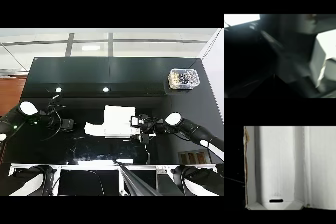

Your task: Fold the box and place the chain.

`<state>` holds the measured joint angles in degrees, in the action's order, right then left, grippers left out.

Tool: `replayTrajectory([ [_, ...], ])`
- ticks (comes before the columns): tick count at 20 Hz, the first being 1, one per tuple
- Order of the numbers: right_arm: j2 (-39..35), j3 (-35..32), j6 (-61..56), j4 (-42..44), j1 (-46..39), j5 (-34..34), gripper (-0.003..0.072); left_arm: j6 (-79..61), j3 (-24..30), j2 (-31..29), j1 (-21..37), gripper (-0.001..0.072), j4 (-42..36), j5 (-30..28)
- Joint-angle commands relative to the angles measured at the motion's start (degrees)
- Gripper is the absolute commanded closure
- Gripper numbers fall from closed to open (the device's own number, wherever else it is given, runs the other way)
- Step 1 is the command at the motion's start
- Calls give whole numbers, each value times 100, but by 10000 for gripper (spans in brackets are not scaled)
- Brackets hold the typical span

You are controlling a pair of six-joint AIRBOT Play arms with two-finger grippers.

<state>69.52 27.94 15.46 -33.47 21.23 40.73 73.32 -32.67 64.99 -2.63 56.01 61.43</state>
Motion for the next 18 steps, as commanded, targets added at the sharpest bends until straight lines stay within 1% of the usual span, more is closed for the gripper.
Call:
replayTrajectory([
  [1, 4, 0, -2, -2, 0, 11, 216, -387, 17, 647, -4, 680, -1495, 55],
  [2, 4, 0, 0, -2, 0, 11, 217, -415, 2, 774, -103, 680, -1639, 26],
  [6, 4, 0, -2, -2, 0, 9, 216, -463, -107, 1102, -695, 680, -1615, -155],
  [7, 4, 0, -2, -2, 0, 9, 216, -612, -109, 1141, -835, 679, -1659, -164],
  [9, 4, 0, -2, -2, 0, 11, 216, -1515, -114, 1165, -1058, 680, -1746, -52],
  [12, 4, 0, -2, 0, 0, 9, 216, -1657, -138, 1167, -1102, 680, -1711, -162],
  [15, 4, 0, -2, -2, 0, 7, 217, -2153, -295, 1167, -1102, 679, -1902, -4],
  [18, 4, 0, -2, -2, 0, 7, 216, -2234, -507, 1167, -1102, 677, -1902, 55],
])
